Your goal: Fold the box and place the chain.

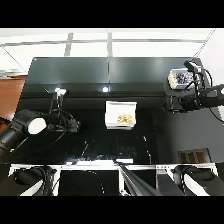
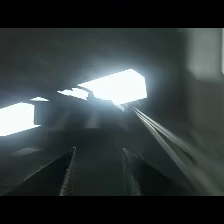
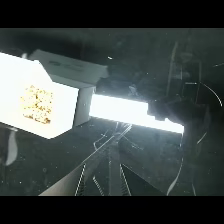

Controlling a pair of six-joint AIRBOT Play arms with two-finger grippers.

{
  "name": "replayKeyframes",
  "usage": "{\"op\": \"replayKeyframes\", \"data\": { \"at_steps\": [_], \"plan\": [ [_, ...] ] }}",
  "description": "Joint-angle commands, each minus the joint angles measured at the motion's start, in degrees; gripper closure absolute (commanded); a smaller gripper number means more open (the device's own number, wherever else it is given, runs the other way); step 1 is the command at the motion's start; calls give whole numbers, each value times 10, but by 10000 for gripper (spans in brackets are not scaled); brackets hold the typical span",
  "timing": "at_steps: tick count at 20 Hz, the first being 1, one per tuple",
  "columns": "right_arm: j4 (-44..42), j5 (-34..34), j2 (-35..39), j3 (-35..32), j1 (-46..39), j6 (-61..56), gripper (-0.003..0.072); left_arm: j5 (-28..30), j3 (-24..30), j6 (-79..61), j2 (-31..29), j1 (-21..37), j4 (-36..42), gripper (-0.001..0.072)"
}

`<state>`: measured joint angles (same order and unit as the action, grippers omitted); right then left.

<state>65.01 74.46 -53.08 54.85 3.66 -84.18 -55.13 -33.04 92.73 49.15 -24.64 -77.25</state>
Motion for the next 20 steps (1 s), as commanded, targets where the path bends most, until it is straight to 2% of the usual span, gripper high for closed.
{"op": "replayKeyframes", "data": {
  "at_steps": [1,3,6,8,11,13,15,17,20],
  "plan": [
    [0,-17,0,-24,0,0,416,-35,53,-489,6,91,347,340],
    [0,-17,0,-46,0,0,417,-14,53,-671,36,87,392,-1],
    [-10,-35,0,-77,0,-7,416,71,53,-905,70,59,405,-4],
    [-29,-37,0,-96,1,-7,417,101,36,-975,112,50,411,-4],
    [-60,-16,0,-99,13,-7,417,82,-27,-1047,212,56,430,-4],
    [-60,-28,0,-99,35,-7,416,66,-76,-1088,282,63,468,-4],
    [-61,-38,0,-99,52,-7,417,48,-120,-1102,335,59,467,-4],
    [-61,-40,0,-99,64,-9,417,53,-143,-1104,359,48,465,-4],
    [-61,-48,0,-99,73,-9,417,48,-151,-1103,369,48,466,-4]
  ]
}}
